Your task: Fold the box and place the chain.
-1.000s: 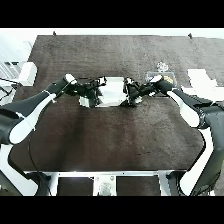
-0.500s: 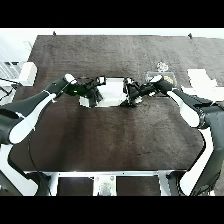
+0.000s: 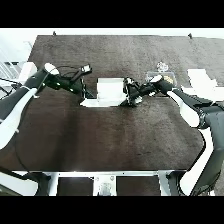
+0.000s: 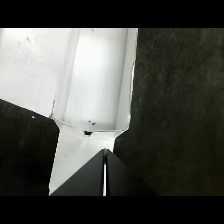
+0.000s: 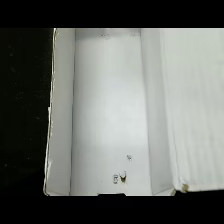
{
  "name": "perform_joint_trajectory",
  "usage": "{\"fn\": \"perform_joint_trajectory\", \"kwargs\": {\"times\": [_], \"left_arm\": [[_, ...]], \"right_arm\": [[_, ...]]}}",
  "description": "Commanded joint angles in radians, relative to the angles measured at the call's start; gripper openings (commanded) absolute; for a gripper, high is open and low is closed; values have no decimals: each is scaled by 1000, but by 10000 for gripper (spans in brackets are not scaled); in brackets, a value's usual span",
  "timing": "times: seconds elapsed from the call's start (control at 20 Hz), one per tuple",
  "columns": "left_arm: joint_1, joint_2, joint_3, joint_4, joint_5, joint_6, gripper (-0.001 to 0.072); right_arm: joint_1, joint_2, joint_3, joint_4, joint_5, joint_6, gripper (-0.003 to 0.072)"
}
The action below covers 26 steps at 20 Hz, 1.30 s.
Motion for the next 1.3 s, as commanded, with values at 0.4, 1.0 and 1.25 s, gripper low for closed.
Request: {"fn": "perform_joint_trajectory", "kwargs": {"times": [0.4, 1.0, 1.25], "left_arm": [[165, 162, -1, 25, -99, -871, 15], [323, 150, -211, 21, -53, -968, 15], [323, 51, -224, -63, -60, -917, 14]], "right_arm": [[1, 0, 0, 0, 0, 0, 557], [1, 0, 0, 0, 0, 0, 557], [1, 0, 0, 0, 0, 0, 557]]}}
